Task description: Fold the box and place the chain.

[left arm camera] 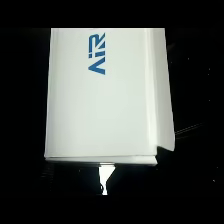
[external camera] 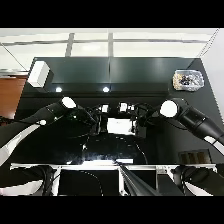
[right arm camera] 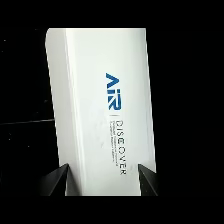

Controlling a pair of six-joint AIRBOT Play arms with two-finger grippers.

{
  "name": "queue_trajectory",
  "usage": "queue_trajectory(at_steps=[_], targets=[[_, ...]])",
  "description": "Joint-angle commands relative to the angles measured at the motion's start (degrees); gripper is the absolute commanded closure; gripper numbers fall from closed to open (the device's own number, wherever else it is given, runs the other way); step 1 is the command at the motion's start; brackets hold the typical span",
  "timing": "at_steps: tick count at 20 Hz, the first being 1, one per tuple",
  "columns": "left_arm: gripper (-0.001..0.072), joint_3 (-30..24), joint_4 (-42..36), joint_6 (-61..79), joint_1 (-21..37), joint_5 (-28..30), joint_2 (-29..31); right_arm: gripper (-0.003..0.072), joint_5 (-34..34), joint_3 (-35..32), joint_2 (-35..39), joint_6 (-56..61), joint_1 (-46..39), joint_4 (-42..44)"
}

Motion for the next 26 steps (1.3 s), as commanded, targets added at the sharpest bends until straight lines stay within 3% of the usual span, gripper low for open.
queue_trajectory(at_steps=[1, 16, 26], targets=[[0.0435, 0.0, 0.0, 0.0, 0.0, 0.0, 0.0, 0.0197, -0.3, 0.0, 0.5, 0.0, 0.0, -0.4], [0.0435, 0.0, 0.0, 0.0, 0.0, 0.0, 0.0, 0.0197, -4.5, 1.0, 2.0, 1.0, -0.1, -0.4], [0.0435, 0.0, 0.0, 0.0, 0.0, 0.0, 0.0, 0.0197, -3.5, 0.5, 1.0, 1.0, -0.1, 0.1]])
